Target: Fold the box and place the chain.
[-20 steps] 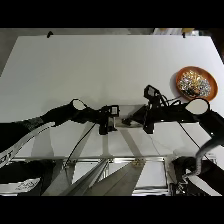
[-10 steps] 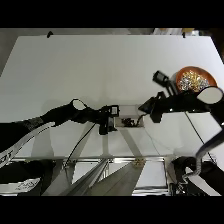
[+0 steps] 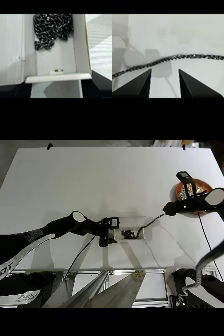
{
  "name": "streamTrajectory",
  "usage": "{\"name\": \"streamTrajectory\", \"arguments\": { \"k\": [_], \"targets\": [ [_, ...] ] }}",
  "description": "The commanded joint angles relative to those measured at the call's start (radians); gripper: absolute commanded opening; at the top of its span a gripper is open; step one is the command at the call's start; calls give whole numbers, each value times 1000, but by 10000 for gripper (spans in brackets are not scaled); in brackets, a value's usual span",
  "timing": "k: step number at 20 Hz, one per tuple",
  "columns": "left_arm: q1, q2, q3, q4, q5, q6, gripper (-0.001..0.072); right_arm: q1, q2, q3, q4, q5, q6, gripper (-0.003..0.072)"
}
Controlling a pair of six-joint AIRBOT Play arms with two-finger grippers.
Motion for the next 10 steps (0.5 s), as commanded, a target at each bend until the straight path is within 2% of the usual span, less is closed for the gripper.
{"name": "streamTrajectory", "arguments": {
  "k": [1, 2, 5, 10],
  "targets": [
    [1, 1, 0, 0, 0, 0, 253, 44, -109, 4, -100, -71, 95, 375],
    [1, 1, 0, 0, 0, 0, 253, 56, -129, 4, -100, -84, 96, 371],
    [1, 1, 0, 0, 0, 0, 253, 73, -185, 4, -106, -111, 137, 295],
    [1, 1, 0, 0, 0, 0, 253, 74, -224, 4, -106, -161, 144, 288]
  ]
}}
